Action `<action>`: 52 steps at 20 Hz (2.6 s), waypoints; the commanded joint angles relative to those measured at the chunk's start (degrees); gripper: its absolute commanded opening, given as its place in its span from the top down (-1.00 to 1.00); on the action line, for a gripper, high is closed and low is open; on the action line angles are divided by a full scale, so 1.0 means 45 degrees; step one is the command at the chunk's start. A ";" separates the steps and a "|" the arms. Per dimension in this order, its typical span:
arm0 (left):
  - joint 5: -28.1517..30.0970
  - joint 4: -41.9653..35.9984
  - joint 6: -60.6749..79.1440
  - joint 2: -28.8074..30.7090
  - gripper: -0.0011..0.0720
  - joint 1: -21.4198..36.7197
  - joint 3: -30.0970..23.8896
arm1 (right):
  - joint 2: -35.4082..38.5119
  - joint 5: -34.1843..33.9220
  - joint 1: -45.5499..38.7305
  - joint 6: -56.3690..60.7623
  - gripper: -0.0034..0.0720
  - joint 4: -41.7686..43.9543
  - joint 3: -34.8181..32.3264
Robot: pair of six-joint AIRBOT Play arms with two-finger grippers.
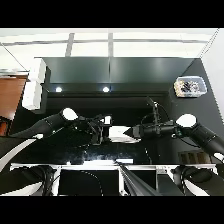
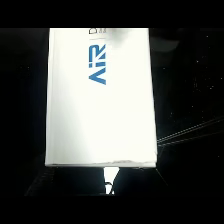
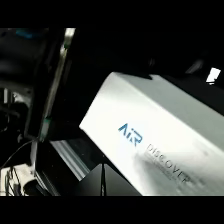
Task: Fold the box and place the chain.
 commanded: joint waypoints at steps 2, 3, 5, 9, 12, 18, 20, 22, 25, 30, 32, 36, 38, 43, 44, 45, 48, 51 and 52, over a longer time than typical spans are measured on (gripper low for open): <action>0.0005 0.0000 0.0005 -0.0005 -0.45 -0.0010 0.0010 | -0.0865 -0.0894 0.0243 0.0452 0.88 -0.0301 -0.0267; 0.0005 0.0000 0.0005 -0.0005 -0.45 -0.0010 0.0010 | -0.1054 -0.0928 0.0243 0.0505 0.88 -0.0495 -0.0301; 0.0005 0.0000 0.0005 -0.0005 -0.45 -0.0010 0.0010 | -0.1190 -0.1073 0.0243 0.0510 0.88 -0.0748 -0.0325; 0.0005 0.0005 0.0005 -0.0005 -0.45 -0.0010 0.0010 | -0.1190 -0.1224 0.0243 0.0515 0.88 -0.0957 -0.0325; 0.0005 0.0000 0.0005 -0.0005 -0.45 -0.0010 0.0010 | -0.1190 -0.1146 0.0243 0.0505 0.88 -0.0942 -0.0325; -0.0049 0.0151 -0.0005 0.0039 -0.46 0.0010 0.0010 | -0.0656 0.0345 -0.0199 0.0238 0.88 -0.0986 0.0505; -0.0049 0.0826 -0.0024 0.0321 -0.77 0.0015 0.0005 | 0.0068 0.2016 -0.1132 0.0243 0.88 -0.1161 0.1273; -0.0049 0.1375 -0.0617 0.0699 -0.98 0.0019 0.0010 | 0.1054 0.3415 -0.2492 0.0257 0.88 -0.1637 0.1826; -0.0364 0.2385 -0.2463 0.1481 -0.98 0.0019 0.0010 | 0.2380 0.4949 -0.5115 0.0364 0.88 -0.3060 0.2098; -0.1297 0.2220 -0.3866 0.2958 -0.98 -0.0180 0.0282 | 0.2982 0.5411 -0.8529 0.0398 0.88 -0.4682 0.2079; -0.1044 0.2093 -0.4551 0.2710 -0.98 -0.0588 0.0947 | 0.2982 0.4949 -0.8646 0.0393 0.88 -0.4692 0.2079; -0.0248 0.1535 -0.5202 0.1132 -0.98 -0.1753 0.2361 | 0.2982 0.4833 -0.8646 0.0393 0.88 -0.4692 0.2079; -0.0253 0.1496 -0.5217 0.0287 -0.98 -0.2220 0.2909 | 0.2982 0.4828 -0.8646 0.0393 0.88 -0.4692 0.2079; -0.0364 0.1486 -0.5979 -0.0690 -0.98 -0.2540 0.3283 | 0.2982 0.4828 -0.8646 0.0301 0.88 -0.4692 0.2079; -0.0384 0.1486 -0.6164 -0.0792 -0.98 -0.2545 0.3283 | 0.2982 0.4828 -0.8646 0.0296 0.88 -0.4692 0.2079; -0.0384 0.1477 -0.6159 -0.0835 -0.98 -0.2555 0.3283 | 0.2982 0.4828 -0.8646 0.0267 0.88 -0.4692 0.2079; -0.0384 0.1530 -0.6159 -0.0840 -0.98 -0.2550 0.3283 | 0.2982 0.4823 -0.8646 0.0189 0.88 -0.4697 0.2079; -0.0340 0.1530 -0.6149 -0.0835 -0.98 -0.2550 0.3288 | 0.2982 0.4809 -0.8646 0.0160 0.88 -0.4697 0.2079; -0.0350 0.1545 -0.6149 -0.0835 -0.98 -0.2545 0.3351 | 0.2982 0.4789 -0.8646 0.0160 0.88 -0.4697 0.2079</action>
